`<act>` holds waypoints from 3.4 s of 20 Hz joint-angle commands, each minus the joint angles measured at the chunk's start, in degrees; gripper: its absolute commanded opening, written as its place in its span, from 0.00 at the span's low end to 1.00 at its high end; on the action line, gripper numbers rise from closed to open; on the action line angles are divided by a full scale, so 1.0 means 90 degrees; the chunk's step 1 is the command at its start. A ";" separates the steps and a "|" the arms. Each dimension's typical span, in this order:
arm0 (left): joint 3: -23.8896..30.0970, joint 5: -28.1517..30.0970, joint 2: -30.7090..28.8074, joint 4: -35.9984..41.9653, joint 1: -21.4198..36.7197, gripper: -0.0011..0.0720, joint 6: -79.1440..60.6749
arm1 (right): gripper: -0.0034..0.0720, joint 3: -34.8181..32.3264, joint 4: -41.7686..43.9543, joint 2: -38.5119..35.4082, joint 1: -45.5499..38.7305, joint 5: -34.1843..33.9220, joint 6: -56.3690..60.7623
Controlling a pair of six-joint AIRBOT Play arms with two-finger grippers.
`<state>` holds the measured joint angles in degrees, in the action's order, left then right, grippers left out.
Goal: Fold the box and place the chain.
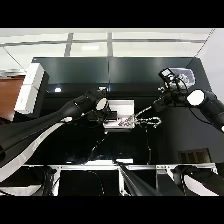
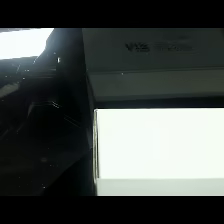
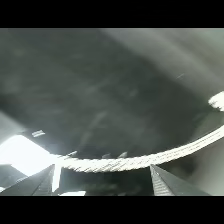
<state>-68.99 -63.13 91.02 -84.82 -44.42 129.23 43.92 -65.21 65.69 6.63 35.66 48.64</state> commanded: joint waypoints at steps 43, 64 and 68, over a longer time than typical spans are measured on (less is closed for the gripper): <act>-0.0005 0.0005 0.0000 0.0005 -0.0002 0.06 0.0000 | 0.07 0.1073 -0.3973 0.1889 0.0386 0.0624 0.8201; -0.0005 0.0007 0.0000 0.0005 -0.0002 0.06 0.0000 | 0.07 0.1076 0.3036 -0.2166 0.1171 0.2545 0.3206; -0.0005 0.0000 0.0000 0.0002 -0.0002 0.06 0.0000 | 0.07 0.1022 0.2348 -0.1664 0.1673 0.2334 0.3359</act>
<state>-68.99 -63.09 91.02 -84.77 -44.42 129.23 53.49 -42.26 48.29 18.87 58.54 78.81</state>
